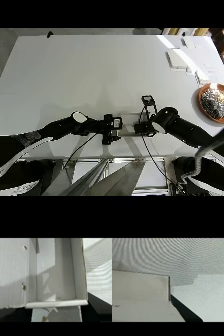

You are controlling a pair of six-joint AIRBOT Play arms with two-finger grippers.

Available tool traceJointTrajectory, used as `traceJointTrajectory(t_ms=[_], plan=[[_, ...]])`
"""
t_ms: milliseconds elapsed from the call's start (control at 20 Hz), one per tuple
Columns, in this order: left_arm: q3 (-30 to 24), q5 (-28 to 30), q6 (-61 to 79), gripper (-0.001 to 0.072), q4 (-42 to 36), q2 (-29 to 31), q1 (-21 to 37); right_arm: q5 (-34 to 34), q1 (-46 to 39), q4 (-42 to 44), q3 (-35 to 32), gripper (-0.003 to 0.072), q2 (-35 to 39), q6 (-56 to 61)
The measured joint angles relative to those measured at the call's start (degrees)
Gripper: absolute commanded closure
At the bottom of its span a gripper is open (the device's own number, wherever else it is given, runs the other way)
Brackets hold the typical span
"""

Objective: Fold the box and place the chain.

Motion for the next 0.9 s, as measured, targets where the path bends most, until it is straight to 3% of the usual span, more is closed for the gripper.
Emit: traceJointTrajectory(t_ms=[100,200,250,650,900], plan=[[0.0,0.0,0.0,0.0437,0.0,0.0,0.0,0.1,0.1,0.0,0.0,0.0635,0.1,-0.2],[0.0,0.0,0.3,0.0437,0.2,0.0,0.0,0.5,0.3,-0.1,0.0,0.0383,1.2,-1.5],[0.0,0.0,0.3,0.0437,0.2,0.0,0.0,0.4,0.6,-0.3,0.0,0.0344,2.1,-2.7],[0.0,0.0,0.2,0.0437,0.2,0.0,0.0,4.6,-0.2,-7.6,0.1,0.0346,18.8,-13.4],[0.0,0.0,0.2,0.0437,0.2,0.0,0.0,5.5,-17.2,-18.4,0.4,0.0348,27.0,-20.5]])
